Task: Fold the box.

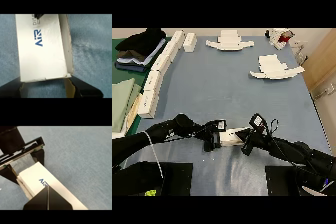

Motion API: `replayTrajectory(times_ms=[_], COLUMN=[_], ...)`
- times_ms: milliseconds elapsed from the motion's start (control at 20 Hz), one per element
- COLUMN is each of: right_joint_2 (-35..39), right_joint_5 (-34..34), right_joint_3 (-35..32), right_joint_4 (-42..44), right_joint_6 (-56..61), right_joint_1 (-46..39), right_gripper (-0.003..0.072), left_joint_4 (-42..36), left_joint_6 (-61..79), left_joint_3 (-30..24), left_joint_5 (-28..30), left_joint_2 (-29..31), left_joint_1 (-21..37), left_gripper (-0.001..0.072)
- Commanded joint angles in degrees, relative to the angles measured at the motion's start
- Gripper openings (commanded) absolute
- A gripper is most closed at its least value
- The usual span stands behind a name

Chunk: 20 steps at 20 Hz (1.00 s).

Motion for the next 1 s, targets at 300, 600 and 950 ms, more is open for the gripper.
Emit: replayTrajectory(times_ms=[300,600,950], right_joint_2=[0.0,-1.0,-4.5], right_joint_5=[0.0,0.0,0.0], right_joint_3=[0.1,0.0,0.1], right_joint_4=[0.0,0.0,0.0], right_joint_6=[6.9,11.6,13.5], right_joint_1=[0.0,0.0,0.0], right_gripper=[0.0018,0.0019,0.002], left_joint_4=[0.0,-0.3,-0.5], left_joint_6=[0.0,0.0,0.0], left_joint_3=[0.0,0.1,0.1], left_joint_5=[0.0,0.7,0.9], left_joint_2=[0.0,0.0,0.0], left_joint_1=[0.0,0.0,0.0], left_gripper=[0.0616,0.0616,0.0616])
